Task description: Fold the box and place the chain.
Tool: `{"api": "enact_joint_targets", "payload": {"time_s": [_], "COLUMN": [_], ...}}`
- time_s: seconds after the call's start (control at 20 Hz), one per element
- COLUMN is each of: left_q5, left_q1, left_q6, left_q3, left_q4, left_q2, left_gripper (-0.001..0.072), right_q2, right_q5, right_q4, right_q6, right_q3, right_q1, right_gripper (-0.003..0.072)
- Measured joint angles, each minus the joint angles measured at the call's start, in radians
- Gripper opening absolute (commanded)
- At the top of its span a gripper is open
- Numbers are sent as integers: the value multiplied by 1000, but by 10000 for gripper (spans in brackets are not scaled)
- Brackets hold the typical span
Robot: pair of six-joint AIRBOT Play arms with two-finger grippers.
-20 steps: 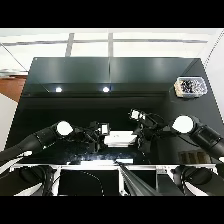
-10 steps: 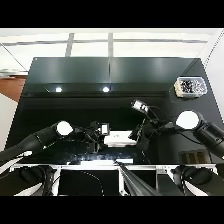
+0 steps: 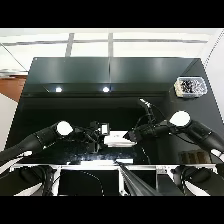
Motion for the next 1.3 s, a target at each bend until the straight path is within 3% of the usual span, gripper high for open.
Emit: {"api": "enact_joint_targets", "payload": {"time_s": [0.45,0.65,0.8,0.85,0.9,0.95,1.0,1.3], "left_q5": [-2,0,0,0,0,0,0,-36], "left_q1": [0,0,0,0,0,0,0,2], "left_q6": [1,-2,-2,-2,-2,-2,-2,-85], "left_q3": [0,0,0,0,0,0,0,0], "left_q4": [3,-1,-1,-1,0,1,8,107], "left_q2": [0,0,0,0,1,3,7,113], "left_gripper": [376,377,377,397,461,656,705,705], "right_q2": [-126,-96,-15,16,46,72,90,133], "right_q5": [-28,-12,87,130,147,165,183,222], "right_q4": [29,37,50,39,37,32,20,-29], "right_q6": [-2,-47,-66,-69,-71,-73,-75,-79], "right_q3": [-7,-3,29,39,47,53,56,66], "right_q1": [-1,-22,-84,-118,-156,-201,-243,-427], "right_gripper": [44,44,44,44,44,44,44,44]}}
